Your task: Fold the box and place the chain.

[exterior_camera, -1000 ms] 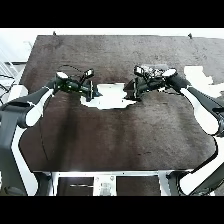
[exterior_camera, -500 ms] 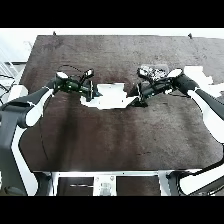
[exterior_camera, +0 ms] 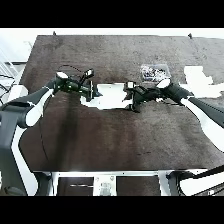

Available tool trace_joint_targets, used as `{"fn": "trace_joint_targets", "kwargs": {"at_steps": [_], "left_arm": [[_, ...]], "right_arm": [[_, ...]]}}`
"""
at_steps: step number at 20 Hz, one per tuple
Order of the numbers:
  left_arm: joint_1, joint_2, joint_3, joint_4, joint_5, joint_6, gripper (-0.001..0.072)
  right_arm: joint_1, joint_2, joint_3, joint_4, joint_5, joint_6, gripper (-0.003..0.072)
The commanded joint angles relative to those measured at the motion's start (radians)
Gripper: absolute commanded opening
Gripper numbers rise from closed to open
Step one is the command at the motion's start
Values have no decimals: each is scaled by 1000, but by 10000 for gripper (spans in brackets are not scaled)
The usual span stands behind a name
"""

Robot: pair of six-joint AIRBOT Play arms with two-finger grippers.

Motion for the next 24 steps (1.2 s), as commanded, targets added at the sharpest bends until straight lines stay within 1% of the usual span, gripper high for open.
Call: {"fn": "trace_joint_targets", "kwargs": {"at_steps": [1, 5, 10, 12, 13, 14, 15, 16, 20, 24], "left_arm": [[0, 0, 0, 0, 0, 0, 20], [0, 0, 0, 0, 0, 0, 20], [0, 0, 0, 0, 0, 0, 20], [0, 0, 0, 0, 0, 0, 20], [0, 0, 0, 0, 0, 0, 20], [0, 0, 0, 0, 0, 0, 20], [0, 0, 0, 0, 0, 0, 20], [0, 0, 0, 0, 0, 0, 20], [0, 0, 0, 0, 0, 0, 20], [0, 0, 0, 0, 0, 0, 20]], "right_arm": [[27, 3, -19, 3, -114, -19, 624], [19, 26, -16, 96, -151, -19, 624], [19, 44, -16, 97, -188, -40, 624], [19, 42, -17, 97, -225, -64, 628], [18, 42, -16, 97, -235, -65, 650], [18, 42, -16, 97, -235, -73, 650], [18, 41, -16, 98, -235, -91, 695], [18, 40, -16, 98, -236, -104, 699], [2, 26, -10, 98, -210, -117, 701], [-35, -39, 68, 125, -72, -116, 701]]}}
